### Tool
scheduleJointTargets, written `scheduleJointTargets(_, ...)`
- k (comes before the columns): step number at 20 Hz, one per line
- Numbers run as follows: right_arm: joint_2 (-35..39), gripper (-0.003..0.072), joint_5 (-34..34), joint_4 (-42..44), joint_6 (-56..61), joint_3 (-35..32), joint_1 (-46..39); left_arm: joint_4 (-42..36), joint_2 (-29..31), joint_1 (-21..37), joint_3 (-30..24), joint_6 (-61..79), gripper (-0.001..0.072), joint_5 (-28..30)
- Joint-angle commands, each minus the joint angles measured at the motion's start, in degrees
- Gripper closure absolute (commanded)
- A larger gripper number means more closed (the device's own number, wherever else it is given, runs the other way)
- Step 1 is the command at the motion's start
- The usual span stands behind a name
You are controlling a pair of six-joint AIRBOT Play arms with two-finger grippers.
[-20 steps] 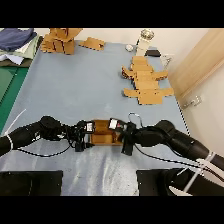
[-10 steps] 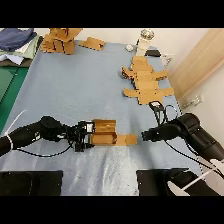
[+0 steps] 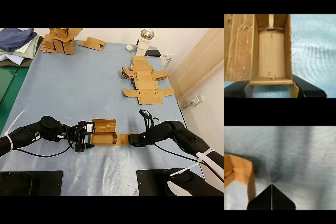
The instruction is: Fold the box.
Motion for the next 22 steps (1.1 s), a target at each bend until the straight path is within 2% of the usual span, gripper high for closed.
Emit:
scheduleJointTargets(1, -0.8, 0.0684, 2.1, 5.0, -1.4, 0.0, 3.7, 0.0, 0.0, 0.0, 0.0, 0.0, 0.0231, 0.0)
scheduleJointTargets(7, 0.1, 0.0681, 3.4, 7.1, -3.1, 3.1, 4.0, 0.0, 0.0, 0.0, 0.0, 0.0, 0.0231, 0.0)
scheduleJointTargets(8, 0.5, 0.0651, 3.4, 6.8, -3.1, 3.9, 4.0, 0.0, 0.0, 0.0, 0.0, 0.0, 0.0231, 0.0)
scheduleJointTargets(9, 0.6, 0.0502, 3.3, 6.3, -3.0, 4.8, 4.0, 0.0, 0.0, 0.0, 0.0, 0.0, 0.0231, 0.0)
scheduleJointTargets(10, 0.6, 0.0451, 3.3, 6.3, -3.0, 5.2, 4.0, 0.0, 0.0, 0.0, 0.0, 0.0, 0.0231, 0.0)
scheduleJointTargets(15, 0.6, 0.0448, 1.4, 6.7, -2.9, 5.5, 4.0, 0.0, 0.0, 0.0, 0.0, 0.0, 0.0231, 0.0)
scheduleJointTargets(16, 0.7, 0.0366, 0.8, 6.9, -2.8, 5.6, 4.0, 0.0, 0.0, 0.0, 0.0, 0.0, 0.0231, 0.0)
scheduleJointTargets(17, 0.7, 0.0323, 0.2, 6.9, -2.5, 6.0, 4.0, 0.0, 0.0, 0.0, 0.0, 0.0, 0.0231, 0.0)
scheduleJointTargets(22, 0.7, 0.0323, 0.2, 7.5, -2.5, 7.8, 4.0, 0.0, 0.0, 0.0, 0.0, 0.0, 0.0231, 0.0)
